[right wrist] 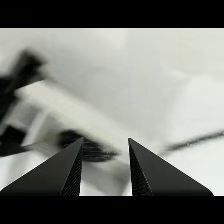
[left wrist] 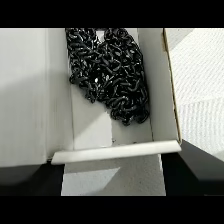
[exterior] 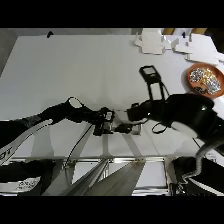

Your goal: Fold the box and place the chain.

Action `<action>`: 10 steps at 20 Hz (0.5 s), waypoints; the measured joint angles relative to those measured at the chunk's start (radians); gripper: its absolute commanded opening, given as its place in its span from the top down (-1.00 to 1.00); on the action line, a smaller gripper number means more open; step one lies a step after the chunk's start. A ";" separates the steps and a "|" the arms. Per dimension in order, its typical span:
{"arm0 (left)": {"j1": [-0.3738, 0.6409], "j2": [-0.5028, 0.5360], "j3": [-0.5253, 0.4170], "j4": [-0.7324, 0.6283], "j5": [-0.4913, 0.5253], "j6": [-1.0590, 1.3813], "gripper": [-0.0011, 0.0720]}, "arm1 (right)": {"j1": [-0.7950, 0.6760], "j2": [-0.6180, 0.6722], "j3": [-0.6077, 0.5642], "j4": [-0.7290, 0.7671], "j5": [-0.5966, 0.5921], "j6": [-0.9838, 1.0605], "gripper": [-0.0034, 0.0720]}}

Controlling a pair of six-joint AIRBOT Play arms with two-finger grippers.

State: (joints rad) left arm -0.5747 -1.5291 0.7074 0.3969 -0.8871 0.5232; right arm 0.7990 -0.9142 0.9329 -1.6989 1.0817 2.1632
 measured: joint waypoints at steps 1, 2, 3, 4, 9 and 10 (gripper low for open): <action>0.000 0.000 0.000 0.000 0.000 0.000 0.40 | -0.047 0.005 0.003 -0.002 0.030 -0.020 0.04; 0.000 0.000 0.000 0.000 0.000 0.000 0.40 | -0.090 0.007 0.006 -0.003 0.050 -0.040 0.04; 0.000 0.000 0.000 0.000 0.000 0.000 0.40 | -0.134 0.008 0.008 -0.006 0.065 -0.056 0.04; 0.000 0.000 0.000 0.000 0.000 0.000 0.40 | -0.172 0.009 0.010 -0.011 0.072 -0.069 0.04; 0.000 0.000 0.000 0.000 0.000 0.000 0.40 | -0.332 0.003 0.012 -0.034 0.057 -0.122 0.04; 0.000 0.000 0.000 0.000 0.000 0.000 0.40 | -0.354 -0.003 0.011 -0.039 0.054 -0.130 0.04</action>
